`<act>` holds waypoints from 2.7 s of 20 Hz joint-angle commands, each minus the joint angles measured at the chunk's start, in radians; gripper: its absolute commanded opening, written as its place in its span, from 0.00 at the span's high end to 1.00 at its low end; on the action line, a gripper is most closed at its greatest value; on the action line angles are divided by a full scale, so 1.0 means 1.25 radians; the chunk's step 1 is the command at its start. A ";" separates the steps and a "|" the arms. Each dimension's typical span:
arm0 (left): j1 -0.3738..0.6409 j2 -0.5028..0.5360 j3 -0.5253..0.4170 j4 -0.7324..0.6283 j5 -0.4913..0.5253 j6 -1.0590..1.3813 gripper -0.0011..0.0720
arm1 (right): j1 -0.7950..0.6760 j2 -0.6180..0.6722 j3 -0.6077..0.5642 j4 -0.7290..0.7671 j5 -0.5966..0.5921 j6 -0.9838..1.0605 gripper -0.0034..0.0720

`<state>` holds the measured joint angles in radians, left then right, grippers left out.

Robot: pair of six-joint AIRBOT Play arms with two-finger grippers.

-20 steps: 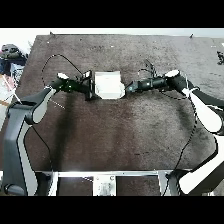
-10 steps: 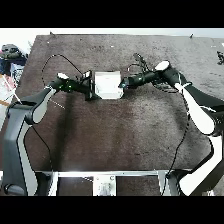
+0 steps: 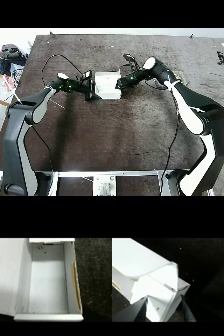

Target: Fold the box and place the chain.

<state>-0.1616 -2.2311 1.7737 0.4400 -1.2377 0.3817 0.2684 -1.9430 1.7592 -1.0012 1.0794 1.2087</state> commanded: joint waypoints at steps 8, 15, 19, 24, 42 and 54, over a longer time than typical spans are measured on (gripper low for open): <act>0.000 0.000 0.000 0.000 0.000 0.000 0.52 | 0.064 -0.033 0.054 -0.284 -0.004 0.210 0.34; 0.000 0.000 0.000 0.000 -0.001 0.000 0.52 | 0.112 -0.093 0.172 -0.403 0.104 0.349 0.35; 0.000 0.000 0.000 0.000 -0.001 0.000 0.52 | 0.135 -0.105 0.180 -0.425 0.113 0.399 0.51; 0.000 0.000 0.000 0.000 -0.001 0.000 0.52 | 0.154 -0.121 0.180 -0.460 0.101 0.453 0.51; 0.000 0.000 0.000 0.000 -0.002 0.000 0.52 | 0.163 -0.121 0.180 -0.537 0.104 0.545 0.87; 0.000 0.000 0.000 0.000 -0.001 0.000 0.52 | 0.165 -0.105 0.180 -0.526 0.095 0.559 0.46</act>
<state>-0.1619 -2.2314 1.7737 0.4408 -1.2392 0.3843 0.4725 -2.0811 1.9831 -1.6711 1.2007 1.9038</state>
